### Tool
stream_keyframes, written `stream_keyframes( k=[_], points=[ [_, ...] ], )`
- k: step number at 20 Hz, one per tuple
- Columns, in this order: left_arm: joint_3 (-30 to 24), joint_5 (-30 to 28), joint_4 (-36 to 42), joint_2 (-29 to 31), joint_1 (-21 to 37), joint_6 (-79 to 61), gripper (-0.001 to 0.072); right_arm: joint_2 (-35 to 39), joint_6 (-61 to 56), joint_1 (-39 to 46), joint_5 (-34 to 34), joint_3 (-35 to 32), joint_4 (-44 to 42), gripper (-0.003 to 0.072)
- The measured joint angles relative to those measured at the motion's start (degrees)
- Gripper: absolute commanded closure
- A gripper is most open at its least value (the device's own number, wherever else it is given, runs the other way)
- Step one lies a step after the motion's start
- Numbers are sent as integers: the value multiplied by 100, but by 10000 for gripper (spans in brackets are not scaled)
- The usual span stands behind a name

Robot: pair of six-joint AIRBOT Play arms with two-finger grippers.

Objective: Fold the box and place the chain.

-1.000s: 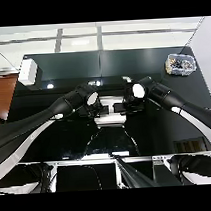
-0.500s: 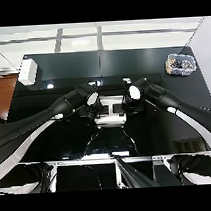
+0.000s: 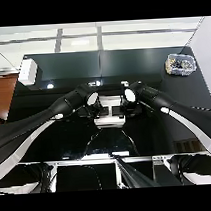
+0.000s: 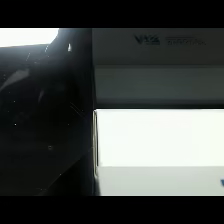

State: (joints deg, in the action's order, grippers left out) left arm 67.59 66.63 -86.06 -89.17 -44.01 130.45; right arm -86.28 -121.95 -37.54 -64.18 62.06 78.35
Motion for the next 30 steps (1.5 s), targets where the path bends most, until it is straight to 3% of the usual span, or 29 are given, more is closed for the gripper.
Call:
stream_keyframes(
  k=[4, 5, 6, 7, 8, 9, 12, 14, 21, 24, 27, 30],
  points=[
    [0, 0, -4, 0, 0, -2, 683, -37, -37, -22, 7, 13, 4, 669],
    [2, 0, -9, 0, 2, -4, 682, -39, -42, -22, 0, 15, 2, 566],
    [0, -7, -35, -2, 2, -24, 683, -46, -20, -24, -9, 15, -4, 539],
    [0, -2, -44, 0, 2, -24, 683, -50, -22, -28, -24, 11, -11, 542],
    [0, 2, -44, 0, 2, -24, 683, -50, -24, -28, -24, 15, -13, 643],
    [2, -4, -35, 0, 2, -22, 683, -50, -28, -28, -20, 17, -15, 673],
    [2, -4, -4, 0, 2, -4, 683, -52, -63, -28, -17, 15, -9, 670],
    [2, -9, -26, 0, 2, -31, 683, -28, -24, -9, -24, 15, -17, 375],
    [2, -4, -26, 0, 2, -22, 683, 831, 496, 127, -157, 15, 153, 369],
    [2, -2, -24, 0, 2, -22, 683, 1711, 717, 142, -308, 15, 918, 369],
    [2, 0, -24, 0, 2, -20, 683, 2365, 804, 269, -518, 9, 2474, 370],
    [2, -2, -22, 0, 2, -17, 683, 2581, 859, 1005, -103, -153, 3786, 370]
  ],
)
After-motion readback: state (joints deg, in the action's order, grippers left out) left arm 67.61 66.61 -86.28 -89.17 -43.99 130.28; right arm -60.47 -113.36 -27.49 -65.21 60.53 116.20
